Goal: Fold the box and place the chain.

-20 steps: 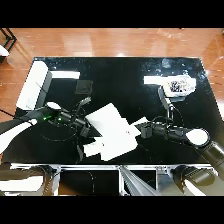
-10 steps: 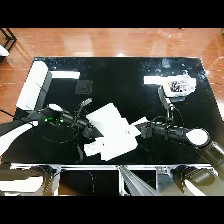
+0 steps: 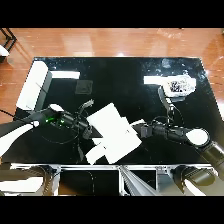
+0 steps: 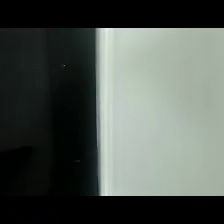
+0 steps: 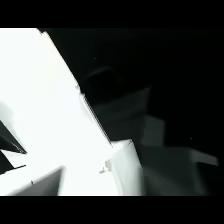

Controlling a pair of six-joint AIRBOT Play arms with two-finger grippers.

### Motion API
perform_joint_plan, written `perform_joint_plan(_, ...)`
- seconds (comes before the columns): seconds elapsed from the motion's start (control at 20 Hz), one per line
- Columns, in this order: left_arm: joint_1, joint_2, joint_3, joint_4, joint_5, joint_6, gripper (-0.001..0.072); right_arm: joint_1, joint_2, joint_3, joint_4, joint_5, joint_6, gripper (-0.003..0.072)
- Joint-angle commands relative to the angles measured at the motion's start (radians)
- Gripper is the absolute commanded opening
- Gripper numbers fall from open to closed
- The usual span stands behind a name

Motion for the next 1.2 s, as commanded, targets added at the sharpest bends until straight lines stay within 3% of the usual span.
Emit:
perform_joint_plan(0.0, 0.000, 0.000, 0.002, 0.002, -0.015, 0.005, 0.0023, -0.063, 0.001, 0.006, -0.084, 0.049, 0.039, 0.0604)
perform_joint_plan(0.15, -0.013, 0.010, 0.040, 0.060, 0.011, 0.008, 0.0020, -0.207, 0.001, 0.076, -0.317, 0.203, 0.038, 0.0587)
perform_joint_plan(0.25, -0.050, 0.045, 0.087, 0.142, 0.080, 0.008, 0.0020, -0.305, 0.001, 0.145, -0.496, 0.277, 0.039, 0.0586)
perform_joint_plan(0.4, -0.152, 0.128, 0.166, 0.307, 0.217, 0.038, 0.0020, -0.407, 0.001, 0.188, -0.614, 0.233, 0.039, 0.0586)
perform_joint_plan(0.55, -0.249, 0.221, 0.180, 0.512, 0.327, 0.071, 0.0020, -0.457, 0.001, 0.188, -0.607, 0.180, 0.038, 0.0587)
perform_joint_plan(0.65, -0.276, 0.256, 0.178, 0.509, 0.333, 0.072, 0.0020, -0.437, 0.000, 0.187, -0.589, 0.245, 0.001, 0.0587)
perform_joint_plan(0.85, -0.287, 0.248, 0.161, 0.512, 0.439, 0.179, 0.0022, -0.359, 0.000, 0.154, -0.493, 0.349, -0.324, 0.0587)
perform_joint_plan(0.95, -0.288, 0.230, 0.161, 0.525, 0.433, 0.179, 0.0023, -0.299, 0.000, 0.119, -0.472, 0.340, -0.451, 0.0608)
perform_joint_plan(1.0, -0.288, 0.208, 0.159, 0.534, 0.432, 0.172, 0.0023, -0.268, 0.000, 0.098, -0.477, 0.312, -0.477, 0.0686)
perform_joint_plan(1.15, -0.297, 0.174, 0.158, 0.521, 0.363, 0.116, 0.0022, -0.180, 0.000, 0.062, -0.473, 0.248, -0.485, 0.0701)
